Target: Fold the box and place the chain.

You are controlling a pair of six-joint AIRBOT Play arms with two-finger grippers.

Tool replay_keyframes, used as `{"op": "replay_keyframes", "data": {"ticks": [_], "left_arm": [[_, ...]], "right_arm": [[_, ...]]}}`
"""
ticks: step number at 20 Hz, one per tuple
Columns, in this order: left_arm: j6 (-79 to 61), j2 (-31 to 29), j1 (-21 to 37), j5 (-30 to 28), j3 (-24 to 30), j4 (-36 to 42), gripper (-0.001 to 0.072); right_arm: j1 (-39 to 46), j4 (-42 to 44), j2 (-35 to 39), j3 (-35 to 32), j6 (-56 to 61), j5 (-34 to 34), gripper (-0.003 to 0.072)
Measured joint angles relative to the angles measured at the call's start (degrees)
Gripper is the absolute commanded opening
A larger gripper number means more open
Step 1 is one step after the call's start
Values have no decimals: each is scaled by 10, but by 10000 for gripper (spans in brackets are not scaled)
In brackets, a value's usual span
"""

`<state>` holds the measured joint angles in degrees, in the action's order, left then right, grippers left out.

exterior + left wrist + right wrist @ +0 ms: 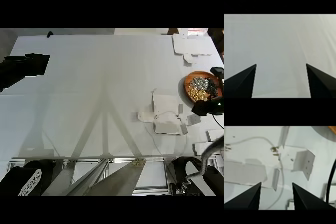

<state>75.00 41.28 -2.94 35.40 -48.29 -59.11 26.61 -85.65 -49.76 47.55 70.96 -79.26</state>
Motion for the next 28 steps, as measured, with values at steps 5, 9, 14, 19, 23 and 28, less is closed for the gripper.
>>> {"op": "replay_keyframes", "data": {"ticks": [5,9,14,19,23,28], "left_arm": [[0,0,0,0,0,0,697],[0,0,0,0,0,0,697],[0,0,0,0,0,0,697],[0,0,0,0,0,0,697],[0,0,0,0,0,0,697],[0,0,0,0,0,0,697]], "right_arm": [[0,-56,-36,-19,9,18,436],[0,-88,-92,-23,14,40,436],[0,-115,-158,-23,19,79,432],[0,-133,-216,-23,18,117,36],[0,-117,-240,-23,-23,111,12],[0,-59,-222,-23,-80,69,12]]}}
